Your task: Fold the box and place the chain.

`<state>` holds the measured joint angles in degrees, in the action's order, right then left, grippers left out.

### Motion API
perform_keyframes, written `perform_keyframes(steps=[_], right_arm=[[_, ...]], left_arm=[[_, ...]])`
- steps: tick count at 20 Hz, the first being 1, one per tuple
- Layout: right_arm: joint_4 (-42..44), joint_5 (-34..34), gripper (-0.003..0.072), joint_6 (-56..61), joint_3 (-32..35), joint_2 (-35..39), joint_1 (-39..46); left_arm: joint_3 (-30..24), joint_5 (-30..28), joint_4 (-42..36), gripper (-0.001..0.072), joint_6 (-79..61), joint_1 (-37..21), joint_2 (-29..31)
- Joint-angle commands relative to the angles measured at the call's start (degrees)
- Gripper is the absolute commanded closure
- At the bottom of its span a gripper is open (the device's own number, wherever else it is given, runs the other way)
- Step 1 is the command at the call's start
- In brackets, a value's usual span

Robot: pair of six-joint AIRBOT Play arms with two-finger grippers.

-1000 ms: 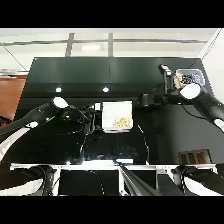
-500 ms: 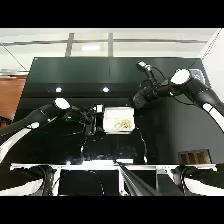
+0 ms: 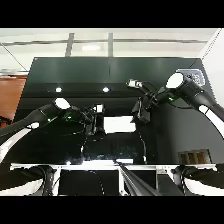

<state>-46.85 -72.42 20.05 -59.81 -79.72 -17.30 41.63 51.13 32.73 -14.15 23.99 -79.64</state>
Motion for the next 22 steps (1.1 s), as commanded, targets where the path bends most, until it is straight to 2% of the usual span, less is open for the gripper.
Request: perform_keyframes(steps=[1,4,9,10,11,12,14,15,16,22], right_arm=[[1.36,-0.52,-0.0022,-3.26,1.2,0.04,-0.76],[2.21,-1.84,-0.0022,-3.21,1.2,0.52,-2.21],[1.81,5.7,-0.002,-3.23,1.2,0.7,-5.73],[1.79,4.98,0.0019,-3.21,1.2,0.72,-6.05],[1.81,3.67,0.0181,-3.19,1.2,0.72,-6.03],[1.79,2.93,0.0212,-3.19,1.2,0.72,-6.03],[1.88,3.13,0.0214,-3.17,1.2,0.96,-6.03],[1.84,3.41,0.0273,-3.17,1.2,1.16,-6.03],[1.81,3.41,0.0454,-3.17,1.2,1.42,-6.03],[1.33,3.26,0.045,-2.91,1.22,1.9,-6.03]], left_arm=[[0.02,0.04,0.02,0.0302,0.02,0.02,-0.02],[0.02,0.04,0.02,0.0302,0.02,0.02,-0.02],[0.09,0.13,-0.02,0.0302,0.04,0.04,-0.02],[0.09,0.13,-0.04,0.0302,0.04,0.04,-0.02],[0.09,0.13,-0.02,0.0302,0.04,0.04,-0.02],[0.09,0.09,-0.04,0.0302,0.04,0.04,-0.02],[0.09,0.11,-0.02,0.0302,0.04,0.04,-0.02],[0.09,0.11,-0.04,0.0301,0.04,0.04,-0.02],[0.09,0.11,-0.02,0.0302,0.04,0.04,-0.02],[0.09,0.13,-0.04,0.0302,0.04,0.04,-0.02]])
